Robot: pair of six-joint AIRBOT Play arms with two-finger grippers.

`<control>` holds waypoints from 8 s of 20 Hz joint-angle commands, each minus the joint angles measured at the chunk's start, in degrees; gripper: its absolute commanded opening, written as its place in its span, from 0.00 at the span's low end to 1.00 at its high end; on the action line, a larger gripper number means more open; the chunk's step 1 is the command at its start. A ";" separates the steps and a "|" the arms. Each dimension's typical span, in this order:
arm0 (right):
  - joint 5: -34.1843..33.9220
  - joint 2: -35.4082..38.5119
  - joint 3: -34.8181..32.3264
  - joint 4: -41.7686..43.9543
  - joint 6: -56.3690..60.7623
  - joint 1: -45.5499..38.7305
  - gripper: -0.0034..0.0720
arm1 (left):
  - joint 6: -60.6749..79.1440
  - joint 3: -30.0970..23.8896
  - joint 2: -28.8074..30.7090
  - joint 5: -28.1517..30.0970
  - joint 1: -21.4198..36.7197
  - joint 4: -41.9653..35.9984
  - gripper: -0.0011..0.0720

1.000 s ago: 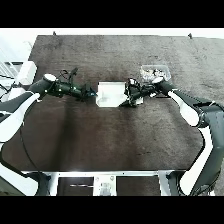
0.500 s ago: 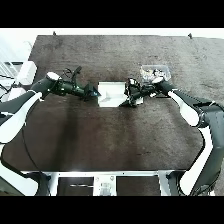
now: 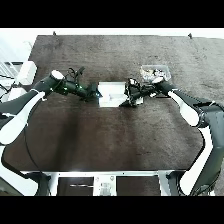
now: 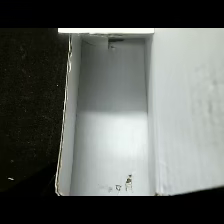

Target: Fold the box and place the chain.

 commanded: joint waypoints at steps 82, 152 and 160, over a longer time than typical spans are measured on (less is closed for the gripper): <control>0.00 0.00 -0.02 0.04 0.04 -0.02 0.53 | -43.85 38.01 -17.53 -22.84 -17.86 54.97 0.50; 0.00 0.00 -0.02 0.04 0.02 -0.02 0.53 | 86.79 9.79 -9.51 -7.02 4.63 0.04 0.80; 0.00 0.00 -0.02 0.04 0.02 -0.02 0.53 | 88.52 9.79 -9.77 -4.72 4.15 -0.28 1.00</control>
